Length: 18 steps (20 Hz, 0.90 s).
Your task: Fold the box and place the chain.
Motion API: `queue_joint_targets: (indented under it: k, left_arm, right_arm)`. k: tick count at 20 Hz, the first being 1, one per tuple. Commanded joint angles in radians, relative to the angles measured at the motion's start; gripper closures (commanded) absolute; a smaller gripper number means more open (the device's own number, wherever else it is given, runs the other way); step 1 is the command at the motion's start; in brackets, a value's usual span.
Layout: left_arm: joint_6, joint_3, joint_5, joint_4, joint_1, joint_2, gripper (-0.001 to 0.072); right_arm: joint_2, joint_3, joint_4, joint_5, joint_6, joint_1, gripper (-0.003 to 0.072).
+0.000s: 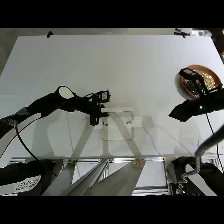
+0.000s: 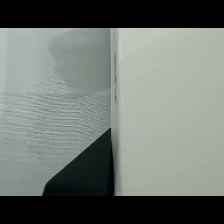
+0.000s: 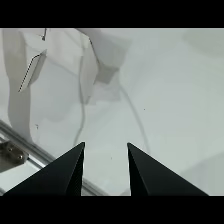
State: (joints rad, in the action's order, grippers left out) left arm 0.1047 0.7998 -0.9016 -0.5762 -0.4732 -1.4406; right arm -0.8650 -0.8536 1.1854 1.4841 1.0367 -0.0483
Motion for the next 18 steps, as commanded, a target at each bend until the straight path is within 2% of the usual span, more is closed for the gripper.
queue_joint_targets:
  k: [1, 18]
  left_arm:
    - [-0.001, 0.000, 0.047, 0.003, -0.008, -0.017, 0.0705]
    - [0.000, 0.000, 0.048, 0.002, -0.008, -0.048, 0.0698]
  right_arm:
    - [0.011, 0.000, -0.005, -0.030, 0.003, -0.004, 0.0389]
    - [0.011, 0.000, -0.005, -0.064, 0.002, -0.004, 0.0388]
